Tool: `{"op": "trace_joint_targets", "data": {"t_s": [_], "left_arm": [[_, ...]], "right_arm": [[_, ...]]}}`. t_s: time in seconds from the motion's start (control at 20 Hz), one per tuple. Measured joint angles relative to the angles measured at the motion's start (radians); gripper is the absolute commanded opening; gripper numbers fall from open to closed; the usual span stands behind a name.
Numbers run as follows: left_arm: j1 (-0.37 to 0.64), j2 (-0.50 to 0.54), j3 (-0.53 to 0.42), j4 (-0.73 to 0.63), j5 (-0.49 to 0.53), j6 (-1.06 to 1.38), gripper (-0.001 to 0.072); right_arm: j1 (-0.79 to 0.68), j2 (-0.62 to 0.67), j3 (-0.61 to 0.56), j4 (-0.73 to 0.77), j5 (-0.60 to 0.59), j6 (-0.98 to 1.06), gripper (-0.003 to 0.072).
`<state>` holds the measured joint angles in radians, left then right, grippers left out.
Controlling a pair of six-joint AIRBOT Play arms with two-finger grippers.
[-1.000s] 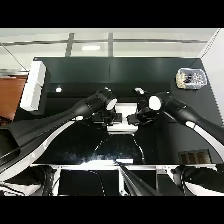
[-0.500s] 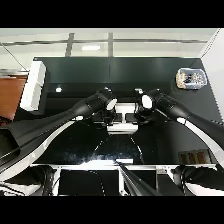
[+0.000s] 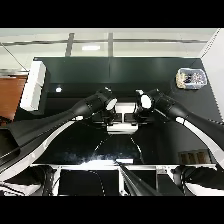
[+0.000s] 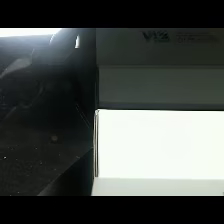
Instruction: Fold the box and place the chain.
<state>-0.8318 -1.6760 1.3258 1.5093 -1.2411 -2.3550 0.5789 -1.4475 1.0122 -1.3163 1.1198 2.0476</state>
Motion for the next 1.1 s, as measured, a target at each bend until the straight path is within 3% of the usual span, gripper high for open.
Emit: {"op": "trace_joint_targets", "data": {"t_s": [0.2, 0.25, 0.3, 0.45, 0.65, 0.8, 0.9, 1.05, 1.1], "left_arm": [[0.0, 0.0, 0.0, 0.0, -0.001, 0.0, 0.0025], [0.0, 0.0, 0.0, 0.0, -0.001, 0.0, 0.0026], [0.001, 0.0, 0.0, 0.0, 0.0, 0.0, 0.0026], [0.001, 0.0, 0.0, -0.002, 0.002, -0.003, 0.0026], [0.0, 0.0, 0.0, -0.003, 0.006, -0.003, 0.0026], [0.0, 0.0, 0.0, -0.004, 0.007, -0.003, 0.0026], [0.001, 0.0, 0.0, -0.004, 0.006, -0.003, 0.0026], [0.0, 0.0, 0.0, -0.004, 0.003, -0.003, 0.0026], [0.001, 0.0, 0.0, -0.003, 0.003, -0.003, 0.0026]], "right_arm": [[0.002, 0.0, 0.0, 0.006, -0.003, 0.006, 0.0035], [0.001, 0.001, 0.0, 0.008, -0.005, 0.005, 0.0201], [0.0, 0.006, 0.001, 0.019, -0.014, 0.003, 0.0226], [-0.01, 0.048, 0.002, 0.021, -0.01, -0.016, 0.0226], [-0.055, 0.201, 0.021, 0.024, 0.054, -0.117, 0.0225], [-0.124, 0.342, 0.028, -0.12, 0.108, -0.175, 0.0223], [-0.186, 0.394, 0.016, -0.324, 0.114, -0.179, 0.0223], [-0.339, 0.424, -0.042, -0.552, -0.02, -0.137, 0.0235], [-0.397, 0.422, -0.058, -0.584, -0.085, -0.108, 0.037]]}}
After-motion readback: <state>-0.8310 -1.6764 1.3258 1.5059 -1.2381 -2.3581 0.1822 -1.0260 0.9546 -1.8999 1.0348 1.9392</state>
